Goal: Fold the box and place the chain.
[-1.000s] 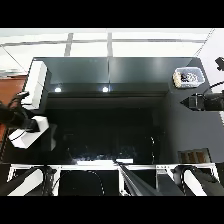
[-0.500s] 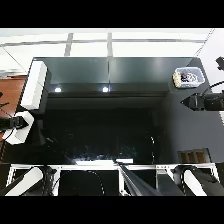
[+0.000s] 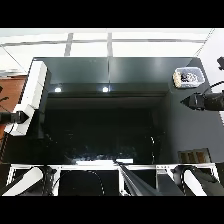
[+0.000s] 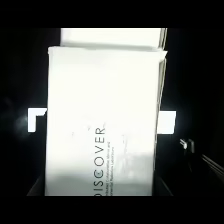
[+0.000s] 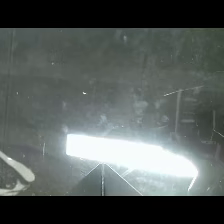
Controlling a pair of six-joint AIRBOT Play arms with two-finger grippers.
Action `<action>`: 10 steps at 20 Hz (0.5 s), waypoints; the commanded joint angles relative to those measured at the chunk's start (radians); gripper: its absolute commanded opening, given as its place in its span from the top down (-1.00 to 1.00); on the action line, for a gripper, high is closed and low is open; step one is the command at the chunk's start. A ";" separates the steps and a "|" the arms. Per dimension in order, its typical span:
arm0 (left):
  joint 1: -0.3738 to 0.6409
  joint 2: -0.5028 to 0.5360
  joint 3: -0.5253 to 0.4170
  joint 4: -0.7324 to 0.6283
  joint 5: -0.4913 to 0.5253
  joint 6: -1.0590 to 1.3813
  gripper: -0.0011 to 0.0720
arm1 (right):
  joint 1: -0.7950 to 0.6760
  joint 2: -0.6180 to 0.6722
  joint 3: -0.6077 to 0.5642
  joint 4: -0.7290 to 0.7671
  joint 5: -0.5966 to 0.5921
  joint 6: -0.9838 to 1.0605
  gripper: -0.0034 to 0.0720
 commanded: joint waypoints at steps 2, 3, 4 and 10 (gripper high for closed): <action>0.001 -0.076 0.000 -0.068 0.048 0.031 0.18 | 0.000 0.000 0.000 0.012 -0.010 0.053 0.87; 0.001 -0.092 0.000 -0.068 0.060 0.031 0.18 | 0.000 0.000 0.000 0.011 -0.005 0.061 0.87; 0.001 -0.103 0.000 -0.068 0.071 0.031 0.17 | 0.000 0.000 0.000 0.011 -0.004 0.069 0.87; -0.003 -0.101 0.073 -0.082 0.033 0.021 -0.98 | 0.001 0.000 0.000 0.012 -0.005 0.081 0.87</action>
